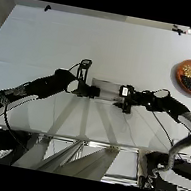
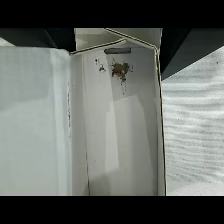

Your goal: Fold the box and place the chain.

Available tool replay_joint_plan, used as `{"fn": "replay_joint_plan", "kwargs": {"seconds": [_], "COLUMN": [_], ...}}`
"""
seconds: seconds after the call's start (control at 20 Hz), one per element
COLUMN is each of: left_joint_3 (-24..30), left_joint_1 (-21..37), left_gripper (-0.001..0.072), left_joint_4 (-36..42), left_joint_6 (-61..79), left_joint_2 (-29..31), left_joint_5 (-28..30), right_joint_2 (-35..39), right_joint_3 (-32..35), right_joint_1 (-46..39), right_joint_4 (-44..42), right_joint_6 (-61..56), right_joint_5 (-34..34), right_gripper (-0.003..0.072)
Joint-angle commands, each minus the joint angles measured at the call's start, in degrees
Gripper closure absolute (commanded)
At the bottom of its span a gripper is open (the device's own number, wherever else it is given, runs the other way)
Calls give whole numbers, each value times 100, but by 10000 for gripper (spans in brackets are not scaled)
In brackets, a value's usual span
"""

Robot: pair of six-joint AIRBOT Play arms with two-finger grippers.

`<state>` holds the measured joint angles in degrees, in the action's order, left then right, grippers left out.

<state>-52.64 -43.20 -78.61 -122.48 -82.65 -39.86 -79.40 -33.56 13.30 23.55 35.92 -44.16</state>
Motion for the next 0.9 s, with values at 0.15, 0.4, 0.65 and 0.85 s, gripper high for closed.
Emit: {"fn": "replay_joint_plan", "kwargs": {"seconds": [0.15, 0.4, 0.65, 0.85], "left_joint_3": [-251, -1106, -1554, -1554], "left_joint_1": [0, 7, -4, 9], "left_gripper": [376, 361, 361, 362], "left_joint_4": [-140, -131, 181, -350], "left_joint_6": [164, 520, 702, 398], "left_joint_2": [-85, -595, -1051, -1086], "left_joint_5": [-348, -1388, -1650, -1893], "right_joint_2": [4, 4, 4, 4], "right_joint_3": [0, 0, 0, 0], "right_joint_1": [-4, -4, -4, -4], "right_joint_4": [-2, -2, -2, -2], "right_joint_6": [-2, -2, -2, -2], "right_joint_5": [2, 2, 4, 2], "right_gripper": [285, 285, 285, 285]}}
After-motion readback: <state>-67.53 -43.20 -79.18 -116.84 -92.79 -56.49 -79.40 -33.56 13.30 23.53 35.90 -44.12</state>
